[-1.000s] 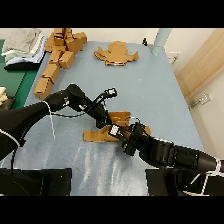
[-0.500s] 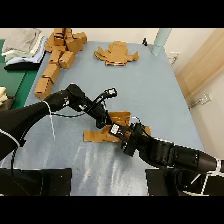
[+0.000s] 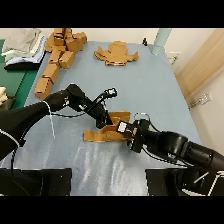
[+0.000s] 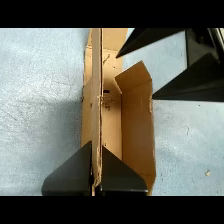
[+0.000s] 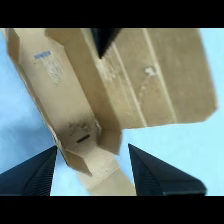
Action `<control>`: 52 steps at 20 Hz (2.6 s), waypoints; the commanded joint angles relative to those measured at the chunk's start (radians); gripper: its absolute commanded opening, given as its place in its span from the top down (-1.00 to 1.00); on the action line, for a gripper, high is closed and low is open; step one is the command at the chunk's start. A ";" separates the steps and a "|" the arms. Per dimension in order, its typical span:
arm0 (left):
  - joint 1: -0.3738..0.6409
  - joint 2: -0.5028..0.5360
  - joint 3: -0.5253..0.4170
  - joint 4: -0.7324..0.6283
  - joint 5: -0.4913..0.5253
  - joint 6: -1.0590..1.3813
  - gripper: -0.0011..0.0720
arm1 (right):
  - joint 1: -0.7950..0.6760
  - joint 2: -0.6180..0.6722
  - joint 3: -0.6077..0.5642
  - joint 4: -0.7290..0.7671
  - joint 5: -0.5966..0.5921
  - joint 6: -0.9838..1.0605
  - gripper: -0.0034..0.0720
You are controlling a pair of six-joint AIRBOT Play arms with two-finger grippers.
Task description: Fold the box.
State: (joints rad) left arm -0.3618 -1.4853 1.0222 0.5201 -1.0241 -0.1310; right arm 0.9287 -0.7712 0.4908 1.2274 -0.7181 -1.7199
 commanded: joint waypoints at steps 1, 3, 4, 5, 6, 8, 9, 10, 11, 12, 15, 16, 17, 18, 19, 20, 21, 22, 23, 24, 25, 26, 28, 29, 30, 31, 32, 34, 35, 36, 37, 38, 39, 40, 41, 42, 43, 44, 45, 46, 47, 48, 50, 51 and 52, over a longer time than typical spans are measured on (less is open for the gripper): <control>0.000 0.000 0.001 0.000 0.000 0.001 0.94 | -0.158 0.022 -0.005 0.277 0.055 -0.397 -1.00; 0.000 0.000 0.001 0.000 0.000 0.000 0.94 | -0.273 0.010 -0.003 0.488 0.057 -0.648 -1.00; 0.000 0.000 0.001 0.000 0.000 0.000 0.94 | -0.327 0.002 -0.002 0.585 0.056 -0.763 -1.00; 0.000 0.000 0.001 0.000 0.000 0.000 0.94 | -0.370 -0.007 -0.002 0.664 0.054 -0.848 -1.00; 0.000 0.000 0.001 0.000 0.000 0.000 0.94 | -0.409 -0.024 -0.002 0.739 0.048 -0.932 -1.00; 0.000 0.000 0.001 0.000 0.000 0.000 0.94 | -0.467 -0.074 0.001 0.859 0.027 -1.067 -1.00; 0.000 0.000 0.001 0.000 0.000 0.000 0.94 | -0.488 -0.110 0.009 0.910 0.013 -1.128 -1.00; 0.000 0.000 0.001 0.000 0.000 0.000 0.94 | -0.502 -0.148 0.021 0.942 0.001 -1.165 -1.00; 0.000 0.000 0.001 0.000 0.000 0.000 0.94 | -0.511 -0.191 0.035 0.966 -0.013 -1.194 -1.00; 0.000 0.000 0.001 0.000 0.000 0.000 0.94 | -0.512 -0.230 0.050 0.973 -0.026 -1.207 -1.00; 0.000 0.000 0.001 0.000 0.000 0.000 0.94 | -0.512 -0.321 0.080 0.984 -0.049 -1.225 -1.00; 0.000 0.000 0.001 0.000 0.000 0.000 0.94 | -0.511 -0.340 0.083 0.990 -0.053 -1.236 -1.00; 0.000 0.000 0.001 0.000 0.000 0.000 0.94 | -0.511 -0.352 0.083 0.992 -0.059 -1.239 -1.00; 0.000 0.000 0.001 0.000 0.000 0.000 0.94 | -0.512 -0.361 0.082 0.992 -0.071 -1.239 -1.00; 0.000 0.000 0.001 0.000 0.000 0.000 0.94 | -0.512 -0.365 0.082 0.991 -0.077 -1.239 -1.00; 0.000 0.000 0.001 0.000 0.000 0.000 0.94 | -0.512 -0.369 0.082 0.991 -0.075 -1.240 -1.00; 0.000 0.000 0.001 0.000 0.000 0.000 0.94 | -0.511 -0.370 0.082 0.991 -0.071 -1.239 -1.00; 0.000 0.000 0.001 0.000 0.000 0.000 0.94 | -0.511 -0.370 0.082 0.991 -0.068 -1.239 -1.00; 0.000 0.000 0.001 0.000 0.000 0.000 0.94 | -0.511 -0.369 0.082 0.988 -0.069 -1.239 -1.00; 0.000 0.000 0.001 0.000 0.000 0.000 0.94 | -0.511 -0.368 0.082 0.984 -0.072 -1.238 -1.00; 0.000 0.000 0.001 0.000 0.000 0.000 0.94 | -0.511 -0.368 0.082 0.976 -0.077 -1.238 -1.00; 0.000 0.000 0.001 0.000 0.000 0.000 0.94 | -0.511 -0.368 0.082 0.968 -0.077 -1.238 -1.00; 0.000 0.000 0.001 0.000 0.000 0.000 0.94 | -0.511 -0.368 0.082 0.969 -0.077 -1.238 -1.00; 0.000 0.000 0.001 0.000 0.000 0.000 0.94 | -0.509 -0.368 0.082 0.968 -0.077 -1.238 -1.00; 0.000 0.000 0.001 0.000 0.000 0.000 0.94 | -0.509 -0.368 0.082 0.970 -0.077 -1.238 -1.00; 0.000 0.000 0.001 0.000 0.000 0.000 0.94 | -0.509 -0.368 0.082 0.974 -0.077 -1.238 -1.00; 0.000 0.000 0.001 0.000 0.000 0.000 0.94 | -0.509 -0.368 0.082 0.974 -0.077 -1.238 -1.00; 0.000 0.000 0.001 0.000 0.000 0.000 0.94 | -0.509 -0.369 0.082 0.973 -0.076 -1.239 -1.00; 0.000 0.000 0.001 0.000 0.000 0.000 0.94 | -0.509 -0.369 0.082 0.973 -0.076 -1.239 -1.00; 0.000 0.000 0.001 0.000 0.000 0.000 0.94 | -0.509 -0.369 0.082 0.973 -0.076 -1.239 -1.00; 0.000 0.000 0.001 0.000 0.000 0.000 0.94 | -0.509 -0.369 0.082 0.973 -0.076 -1.239 -1.00; 0.000 0.000 0.001 0.000 0.000 0.000 0.94 | -0.509 -0.369 0.082 0.973 -0.076 -1.239 -1.00; 0.000 0.000 0.001 0.000 0.000 0.000 0.94 | -0.509 -0.369 0.082 0.972 -0.076 -1.240 -0.99; 0.000 0.000 0.001 0.000 0.000 0.000 0.94 | -0.509 -0.369 0.082 0.972 -0.076 -1.241 -0.99; 0.000 0.000 0.001 0.000 0.000 0.000 0.94 | -0.509 -0.370 0.082 0.972 -0.076 -1.257 -0.99; 0.000 0.000 0.001 0.000 0.000 0.000 0.94 | -0.509 -0.370 0.082 0.972 -0.076 -1.284 -0.99; 0.000 0.000 0.001 0.000 0.000 0.000 0.94 | -0.509 -0.370 0.082 0.972 -0.075 -1.284 -0.99; 0.000 0.000 0.001 0.000 0.000 0.000 0.94 | -0.509 -0.371 0.082 0.971 -0.076 -1.284 -0.99; 0.000 0.000 0.001 0.000 0.000 0.000 0.94 | -0.509 -0.372 0.082 0.971 -0.076 -1.284 -0.98; 0.000 0.000 0.001 0.000 0.000 0.000 0.94 | -0.509 -0.375 0.082 0.971 -0.076 -1.284 -0.83; 0.000 0.000 0.001 0.000 0.000 0.000 0.94 | -0.509 -0.380 0.082 0.971 -0.076 -1.284 -0.65; 0.000 0.000 0.001 0.000 0.000 0.000 0.94 | -0.509 -0.385 0.082 0.972 -0.076 -1.284 -0.64; 0.000 0.000 0.001 0.000 0.000 0.000 0.94 | -0.509 -0.390 0.082 0.970 -0.076 -1.284 -0.64; 0.000 0.000 0.001 0.000 0.000 0.000 0.94 | -0.509 -0.390 0.082 0.968 -0.076 -1.284 -0.64; 0.000 0.000 0.001 0.000 0.000 0.000 0.94 | -0.509 -0.390 0.082 0.968 -0.076 -1.284 -0.64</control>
State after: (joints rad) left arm -0.3618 -1.4853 1.0222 0.5201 -1.0245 -0.1307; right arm 0.4187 -1.1572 0.5728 2.1990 -0.7933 -3.0020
